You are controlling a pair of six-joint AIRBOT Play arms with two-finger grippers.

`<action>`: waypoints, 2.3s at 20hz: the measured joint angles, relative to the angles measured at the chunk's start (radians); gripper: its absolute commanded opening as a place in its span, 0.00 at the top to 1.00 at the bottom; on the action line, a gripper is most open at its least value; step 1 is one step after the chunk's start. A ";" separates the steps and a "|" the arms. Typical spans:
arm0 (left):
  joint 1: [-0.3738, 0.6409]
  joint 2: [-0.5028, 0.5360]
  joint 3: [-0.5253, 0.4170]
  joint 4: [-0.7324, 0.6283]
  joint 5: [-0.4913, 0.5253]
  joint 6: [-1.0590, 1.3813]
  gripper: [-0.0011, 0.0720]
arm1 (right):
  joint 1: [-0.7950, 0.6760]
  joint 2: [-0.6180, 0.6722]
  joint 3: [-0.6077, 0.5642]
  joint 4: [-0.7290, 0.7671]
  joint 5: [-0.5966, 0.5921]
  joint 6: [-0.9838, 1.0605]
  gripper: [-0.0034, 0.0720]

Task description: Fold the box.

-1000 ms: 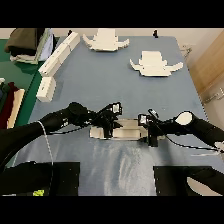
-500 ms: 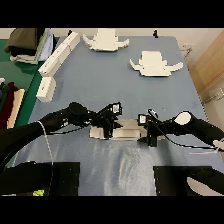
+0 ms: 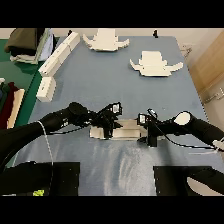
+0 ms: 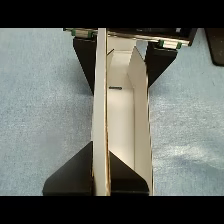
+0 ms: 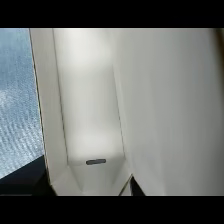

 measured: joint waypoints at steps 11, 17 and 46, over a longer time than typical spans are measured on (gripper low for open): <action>0.000 0.000 0.000 0.000 0.002 0.000 0.97 | 0.000 0.032 -0.002 -0.006 -0.013 0.008 0.14; 0.000 0.000 0.000 0.000 -0.001 0.000 0.97 | -0.001 0.031 -0.002 0.035 0.003 -0.019 0.18; 0.000 0.000 0.000 0.000 0.000 0.000 0.97 | -0.010 0.024 -0.037 0.034 -0.013 -0.015 0.28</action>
